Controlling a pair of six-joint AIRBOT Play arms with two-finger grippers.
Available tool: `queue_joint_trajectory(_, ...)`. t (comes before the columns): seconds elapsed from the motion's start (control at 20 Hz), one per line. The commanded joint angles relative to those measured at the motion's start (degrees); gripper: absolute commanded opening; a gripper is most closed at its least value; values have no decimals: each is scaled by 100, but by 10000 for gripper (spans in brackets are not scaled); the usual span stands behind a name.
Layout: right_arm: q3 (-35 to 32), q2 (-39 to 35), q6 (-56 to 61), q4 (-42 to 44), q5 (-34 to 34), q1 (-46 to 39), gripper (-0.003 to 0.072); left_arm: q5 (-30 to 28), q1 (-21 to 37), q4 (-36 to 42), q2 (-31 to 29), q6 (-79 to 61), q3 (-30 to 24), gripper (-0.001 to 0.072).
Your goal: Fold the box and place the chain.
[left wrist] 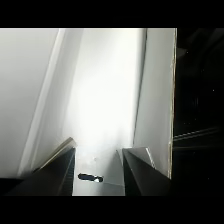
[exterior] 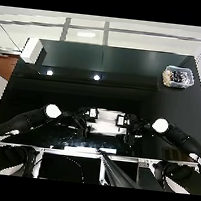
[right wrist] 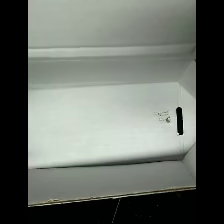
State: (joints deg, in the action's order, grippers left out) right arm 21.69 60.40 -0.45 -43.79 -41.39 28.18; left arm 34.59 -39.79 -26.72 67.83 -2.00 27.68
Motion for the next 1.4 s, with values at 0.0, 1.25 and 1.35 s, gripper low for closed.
queue_joint_trajectory(0.0, 2, 4, 0, 2, 11, 4, 531, -11, -4, -4, 4, -105, -2, 415)
queue_joint_trajectory(1.25, 2, 4, 2, 4, 59, 4, 531, 2288, 4835, -1534, -1414, 6970, -997, 29)
queue_joint_trajectory(1.35, 2, 4, 2, 4, 59, 4, 531, 2308, 4621, -1246, -1095, 6942, -1115, 29)
